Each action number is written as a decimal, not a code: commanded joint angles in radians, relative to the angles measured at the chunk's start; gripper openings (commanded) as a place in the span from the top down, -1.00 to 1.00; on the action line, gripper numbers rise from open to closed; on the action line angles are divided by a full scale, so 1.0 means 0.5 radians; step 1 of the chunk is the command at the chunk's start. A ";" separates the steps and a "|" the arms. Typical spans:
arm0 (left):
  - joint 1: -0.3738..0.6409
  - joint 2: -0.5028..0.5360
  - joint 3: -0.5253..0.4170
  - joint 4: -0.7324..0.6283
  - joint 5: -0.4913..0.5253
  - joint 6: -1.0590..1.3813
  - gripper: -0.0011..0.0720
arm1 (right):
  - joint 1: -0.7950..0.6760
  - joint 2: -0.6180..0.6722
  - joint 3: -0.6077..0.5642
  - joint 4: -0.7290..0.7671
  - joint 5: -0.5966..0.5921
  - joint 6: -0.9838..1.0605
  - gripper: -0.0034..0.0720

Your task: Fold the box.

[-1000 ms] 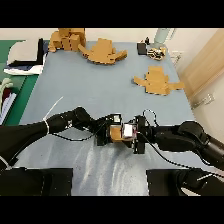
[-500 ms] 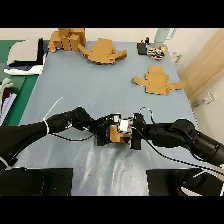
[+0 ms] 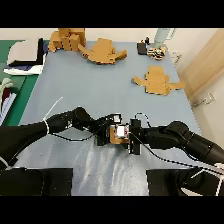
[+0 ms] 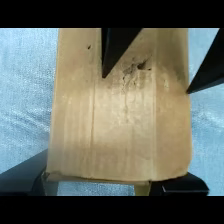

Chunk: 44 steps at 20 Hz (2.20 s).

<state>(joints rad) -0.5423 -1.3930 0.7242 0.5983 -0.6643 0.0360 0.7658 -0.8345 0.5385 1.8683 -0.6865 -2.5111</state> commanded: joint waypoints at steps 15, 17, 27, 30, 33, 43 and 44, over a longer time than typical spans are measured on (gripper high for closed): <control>-0.001 -0.001 -0.001 0.000 0.000 0.000 -0.57 | 0.015 -0.015 -0.028 -0.154 0.088 -0.001 0.15; -0.001 -0.001 -0.001 0.000 0.000 0.000 -0.57 | 0.015 -0.014 -0.028 -0.154 0.086 -0.002 0.14; -0.001 -0.001 -0.001 0.000 0.000 0.000 -0.57 | 0.018 -0.011 -0.028 -0.169 0.102 -0.002 -0.36; -0.001 -0.001 -0.001 0.000 0.000 0.000 -0.57 | 0.018 -0.014 -0.028 -0.215 0.143 0.014 -0.22; -0.001 -0.001 -0.001 0.000 0.000 0.000 -0.57 | 0.033 -0.007 -0.028 -0.297 0.165 0.061 -0.22; -0.001 -0.001 -0.001 0.000 0.000 0.000 -0.58 | 0.143 0.051 -0.028 -0.525 0.155 0.311 -0.22; -0.001 -0.001 -0.001 0.001 0.000 0.000 -0.58 | 0.143 0.051 -0.028 -0.528 0.153 0.311 -0.22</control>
<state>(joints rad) -0.5423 -1.3930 0.7242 0.5983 -0.6643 0.0357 0.8337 -0.8104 0.5247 1.6272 -0.6106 -2.3734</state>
